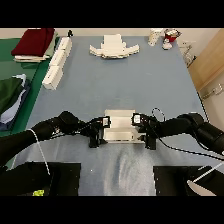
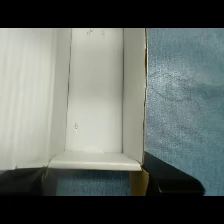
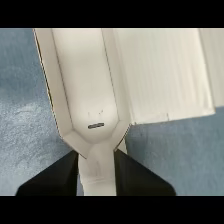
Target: Fold the box.
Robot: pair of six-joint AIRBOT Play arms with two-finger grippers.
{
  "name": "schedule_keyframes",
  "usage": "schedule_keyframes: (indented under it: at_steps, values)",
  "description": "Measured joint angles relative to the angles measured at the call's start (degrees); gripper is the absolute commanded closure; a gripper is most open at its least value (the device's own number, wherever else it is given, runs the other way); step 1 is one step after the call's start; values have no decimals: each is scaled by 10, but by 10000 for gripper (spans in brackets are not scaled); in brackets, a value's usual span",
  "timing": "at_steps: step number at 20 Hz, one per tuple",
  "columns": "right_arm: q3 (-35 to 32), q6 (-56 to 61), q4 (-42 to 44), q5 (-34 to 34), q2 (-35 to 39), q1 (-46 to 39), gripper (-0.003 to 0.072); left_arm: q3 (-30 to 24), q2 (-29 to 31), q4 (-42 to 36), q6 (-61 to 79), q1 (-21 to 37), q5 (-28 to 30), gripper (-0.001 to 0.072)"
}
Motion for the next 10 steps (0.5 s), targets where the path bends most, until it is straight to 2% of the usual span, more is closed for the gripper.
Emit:
schedule_keyframes:
  at_steps: [1,2,5,6,8,10]
  values:
    - [-1,-24,16,7,-6,0,478,0,0,0,0,0,0,179]
    - [-1,-45,31,14,-12,0,545,0,0,0,0,0,0,179]
    - [-2,-91,69,41,-27,3,545,0,0,0,0,0,0,179]
    - [-2,-101,79,51,-31,7,508,0,0,0,0,0,0,179]
    - [-3,-112,92,65,-42,15,291,0,0,0,0,0,0,179]
    - [-2,-118,99,73,-52,23,159,0,0,0,0,0,0,179]
